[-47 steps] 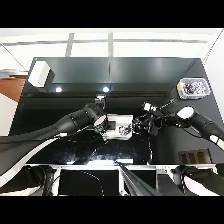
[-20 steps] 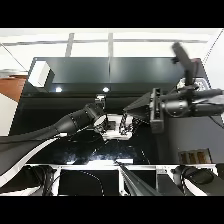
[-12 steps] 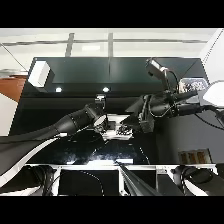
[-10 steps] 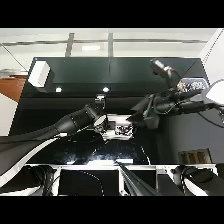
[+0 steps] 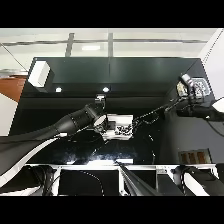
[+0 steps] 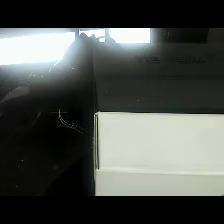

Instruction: Fold the box and place the chain.

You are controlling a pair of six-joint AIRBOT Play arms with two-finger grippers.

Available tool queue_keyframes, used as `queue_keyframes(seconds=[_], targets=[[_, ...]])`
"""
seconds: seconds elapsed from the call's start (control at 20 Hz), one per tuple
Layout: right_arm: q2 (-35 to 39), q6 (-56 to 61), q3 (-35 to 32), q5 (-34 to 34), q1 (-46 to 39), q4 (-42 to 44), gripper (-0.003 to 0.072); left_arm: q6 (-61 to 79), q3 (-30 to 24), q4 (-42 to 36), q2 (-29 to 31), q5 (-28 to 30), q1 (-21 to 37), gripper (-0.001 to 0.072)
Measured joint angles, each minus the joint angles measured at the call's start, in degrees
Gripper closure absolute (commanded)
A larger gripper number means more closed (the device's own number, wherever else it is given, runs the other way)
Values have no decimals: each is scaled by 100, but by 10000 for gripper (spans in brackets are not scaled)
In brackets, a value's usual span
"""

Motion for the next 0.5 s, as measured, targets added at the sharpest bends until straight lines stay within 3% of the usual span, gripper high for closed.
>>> queue_keyframes(seconds=[0.2,0.5], targets=[[-334,-2138,-442,-765,317,-44,-19,0,2,0,0,0,-2,672],[-957,-4144,-581,-815,474,514,-20,0,0,0,0,-2,-2,673]])
